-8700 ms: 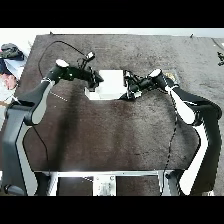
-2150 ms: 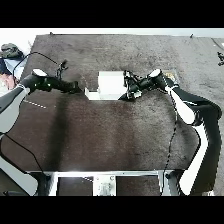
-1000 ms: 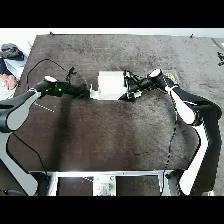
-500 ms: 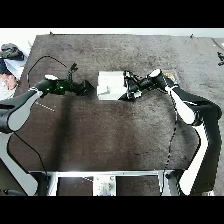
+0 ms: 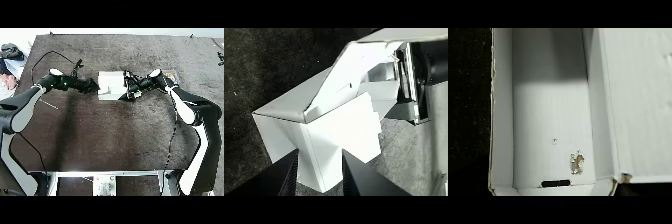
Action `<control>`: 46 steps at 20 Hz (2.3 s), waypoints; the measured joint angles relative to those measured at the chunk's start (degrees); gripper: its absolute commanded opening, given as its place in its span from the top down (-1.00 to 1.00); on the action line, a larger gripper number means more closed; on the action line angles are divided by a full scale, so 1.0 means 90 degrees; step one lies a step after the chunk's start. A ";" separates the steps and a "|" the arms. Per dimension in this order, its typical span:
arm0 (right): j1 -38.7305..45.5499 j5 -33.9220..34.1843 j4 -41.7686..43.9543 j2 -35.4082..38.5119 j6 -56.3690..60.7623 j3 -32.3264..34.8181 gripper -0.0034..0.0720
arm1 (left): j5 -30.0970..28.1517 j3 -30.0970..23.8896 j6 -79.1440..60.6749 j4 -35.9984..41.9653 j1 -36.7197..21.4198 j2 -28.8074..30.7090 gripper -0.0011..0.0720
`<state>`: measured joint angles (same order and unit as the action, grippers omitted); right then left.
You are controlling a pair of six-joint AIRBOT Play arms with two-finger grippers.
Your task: Fold the box and place the chain.
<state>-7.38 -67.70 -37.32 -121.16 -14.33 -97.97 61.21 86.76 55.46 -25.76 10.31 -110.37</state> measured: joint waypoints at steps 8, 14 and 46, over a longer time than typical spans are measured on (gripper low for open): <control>0.0000 0.0000 0.0002 0.0000 0.0002 0.0000 -0.17 | -0.0053 0.0432 0.1078 -0.1207 0.0325 0.0000 0.13; 0.0000 0.0000 0.0000 -0.0002 0.0000 0.0000 -0.17 | -0.0117 0.0656 0.1892 -0.1877 0.0503 0.0002 0.13; 0.0000 0.0000 0.0002 -0.0002 0.0002 0.0000 -0.17 | 0.1285 0.3373 0.7257 -0.6866 0.2064 -0.1246 0.23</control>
<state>-7.38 -67.70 -37.30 -121.19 -14.31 -97.97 72.77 117.12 120.77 -87.55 28.88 -121.58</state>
